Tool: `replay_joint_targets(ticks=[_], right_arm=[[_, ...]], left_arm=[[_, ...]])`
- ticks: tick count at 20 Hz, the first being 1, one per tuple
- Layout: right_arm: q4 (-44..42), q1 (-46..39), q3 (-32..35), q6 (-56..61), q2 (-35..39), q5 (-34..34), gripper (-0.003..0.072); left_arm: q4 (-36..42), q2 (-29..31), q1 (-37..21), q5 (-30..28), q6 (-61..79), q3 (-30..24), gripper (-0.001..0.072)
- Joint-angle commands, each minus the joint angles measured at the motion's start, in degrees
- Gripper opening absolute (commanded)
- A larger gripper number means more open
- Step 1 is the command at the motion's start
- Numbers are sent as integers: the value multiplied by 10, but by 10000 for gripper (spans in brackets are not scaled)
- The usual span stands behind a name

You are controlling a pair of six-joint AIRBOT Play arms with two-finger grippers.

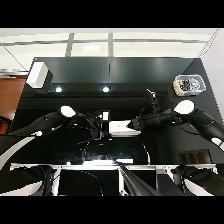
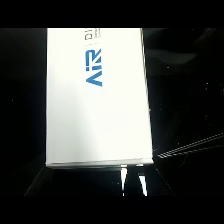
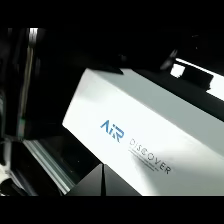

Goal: Fold the box and place the chain.

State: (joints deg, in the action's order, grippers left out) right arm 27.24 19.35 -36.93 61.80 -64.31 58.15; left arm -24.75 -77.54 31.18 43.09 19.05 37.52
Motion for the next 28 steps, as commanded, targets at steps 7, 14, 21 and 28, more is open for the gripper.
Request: replay_joint_targets(ticks=[7, 14, 21, 28], right_arm=[[9, -2, 8, 23, -71, -35, 7], [9, -2, 8, 23, -71, -42, 6], [-33, -15, -12, -29, -48, 56, 6], [0, -160, -34, -22, 87, 108, 7]], left_arm=[[0, 0, 0, 0, 0, 0, 397], [0, 0, 0, 0, 0, 0, 397], [0, 0, 0, 0, 0, 0, 397], [0, 0, 0, 0, 0, 0, 397]])
